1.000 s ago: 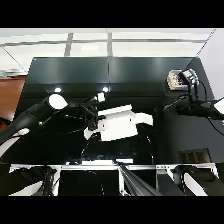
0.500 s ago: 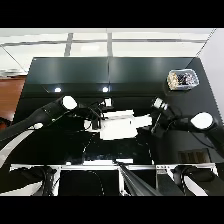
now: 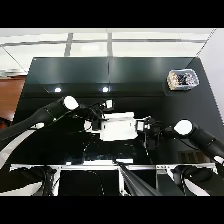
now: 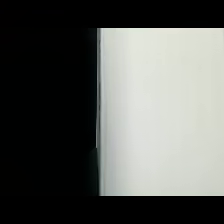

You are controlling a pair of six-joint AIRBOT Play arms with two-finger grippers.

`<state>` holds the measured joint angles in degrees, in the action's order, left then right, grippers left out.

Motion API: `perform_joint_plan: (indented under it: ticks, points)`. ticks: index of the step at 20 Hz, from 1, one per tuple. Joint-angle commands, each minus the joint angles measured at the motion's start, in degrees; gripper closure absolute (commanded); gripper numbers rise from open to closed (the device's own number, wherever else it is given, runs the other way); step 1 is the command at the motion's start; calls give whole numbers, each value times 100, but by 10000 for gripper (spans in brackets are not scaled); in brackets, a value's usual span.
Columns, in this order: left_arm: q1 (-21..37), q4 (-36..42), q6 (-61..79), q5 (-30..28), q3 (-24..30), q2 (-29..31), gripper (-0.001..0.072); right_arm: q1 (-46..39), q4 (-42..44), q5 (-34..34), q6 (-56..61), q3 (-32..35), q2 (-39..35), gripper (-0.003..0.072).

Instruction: Fold the box and place the chain.

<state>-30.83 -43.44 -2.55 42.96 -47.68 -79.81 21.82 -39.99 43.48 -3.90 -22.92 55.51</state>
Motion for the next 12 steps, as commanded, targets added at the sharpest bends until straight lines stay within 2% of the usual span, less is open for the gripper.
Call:
perform_joint_plan:
  ticks: [1,3,5,6,12]
  points:
    - [0,-2,0,17,-4,-4,682,306,450,-503,-166,11,129,-12]
    - [-2,-2,0,17,-4,-4,682,306,417,-634,-170,4,129,-12]
    - [0,-2,0,22,-4,-4,682,293,-251,-426,-173,-232,129,-12]
    - [0,-2,0,24,-4,-4,682,267,-315,-398,-173,-369,129,-12]
    - [0,-2,0,31,-4,-4,682,256,-140,-822,-304,-730,131,-12]
